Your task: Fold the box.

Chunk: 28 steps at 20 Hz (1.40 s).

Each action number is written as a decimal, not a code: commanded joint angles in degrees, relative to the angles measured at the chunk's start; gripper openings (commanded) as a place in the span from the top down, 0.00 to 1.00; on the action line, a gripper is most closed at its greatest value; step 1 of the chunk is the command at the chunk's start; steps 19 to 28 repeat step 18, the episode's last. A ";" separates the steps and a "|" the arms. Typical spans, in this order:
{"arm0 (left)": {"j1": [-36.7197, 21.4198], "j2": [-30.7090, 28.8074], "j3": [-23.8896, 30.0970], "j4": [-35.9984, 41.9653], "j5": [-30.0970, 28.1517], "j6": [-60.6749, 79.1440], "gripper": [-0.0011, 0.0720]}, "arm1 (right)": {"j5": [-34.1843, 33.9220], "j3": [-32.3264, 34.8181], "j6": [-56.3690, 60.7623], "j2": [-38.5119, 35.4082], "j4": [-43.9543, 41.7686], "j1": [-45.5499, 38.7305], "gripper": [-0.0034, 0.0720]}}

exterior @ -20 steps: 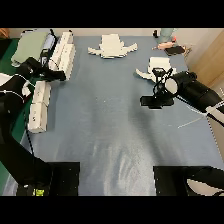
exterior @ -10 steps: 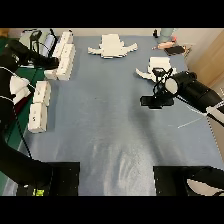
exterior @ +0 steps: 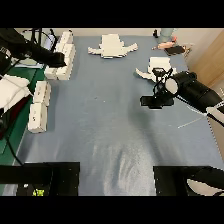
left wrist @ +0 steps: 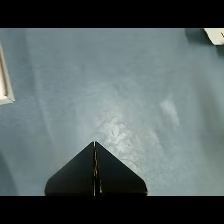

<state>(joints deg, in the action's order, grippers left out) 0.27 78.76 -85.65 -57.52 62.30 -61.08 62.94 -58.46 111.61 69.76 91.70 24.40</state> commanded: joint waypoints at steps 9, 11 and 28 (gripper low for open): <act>22.43 -15.30 30.88 -0.85 -14.56 -1.51 0.96 | 0.00 -0.04 0.00 0.04 0.00 -0.02 0.95; 23.93 -15.06 30.88 -0.81 -14.69 -1.53 0.96 | 0.02 -0.04 0.00 0.04 0.00 -0.02 0.95; 24.39 -15.06 30.84 -0.35 -14.62 -1.53 0.96 | 0.02 -0.04 0.00 0.04 0.00 -0.02 0.95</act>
